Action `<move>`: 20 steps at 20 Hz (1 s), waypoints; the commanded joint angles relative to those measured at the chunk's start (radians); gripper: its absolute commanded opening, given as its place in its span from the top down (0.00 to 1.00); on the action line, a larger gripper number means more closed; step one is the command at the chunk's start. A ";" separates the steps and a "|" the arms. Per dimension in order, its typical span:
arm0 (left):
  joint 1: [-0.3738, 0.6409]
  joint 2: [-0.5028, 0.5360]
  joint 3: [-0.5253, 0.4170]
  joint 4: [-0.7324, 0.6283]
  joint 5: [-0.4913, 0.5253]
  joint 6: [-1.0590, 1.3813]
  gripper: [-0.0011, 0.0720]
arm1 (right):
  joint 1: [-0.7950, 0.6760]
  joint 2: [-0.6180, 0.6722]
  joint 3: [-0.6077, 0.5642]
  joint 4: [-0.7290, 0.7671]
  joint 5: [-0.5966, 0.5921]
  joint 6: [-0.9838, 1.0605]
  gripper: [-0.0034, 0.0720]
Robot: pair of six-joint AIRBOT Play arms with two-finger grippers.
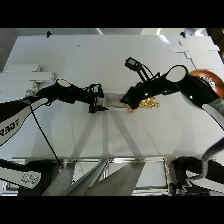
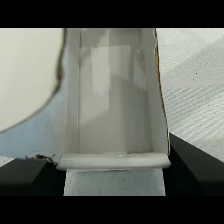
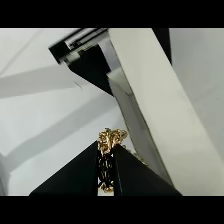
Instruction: Fold the box and place the chain.
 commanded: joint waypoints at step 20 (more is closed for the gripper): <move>0.000 0.000 0.001 0.000 0.000 0.000 0.54 | -0.129 0.021 0.000 -0.433 0.056 0.278 0.35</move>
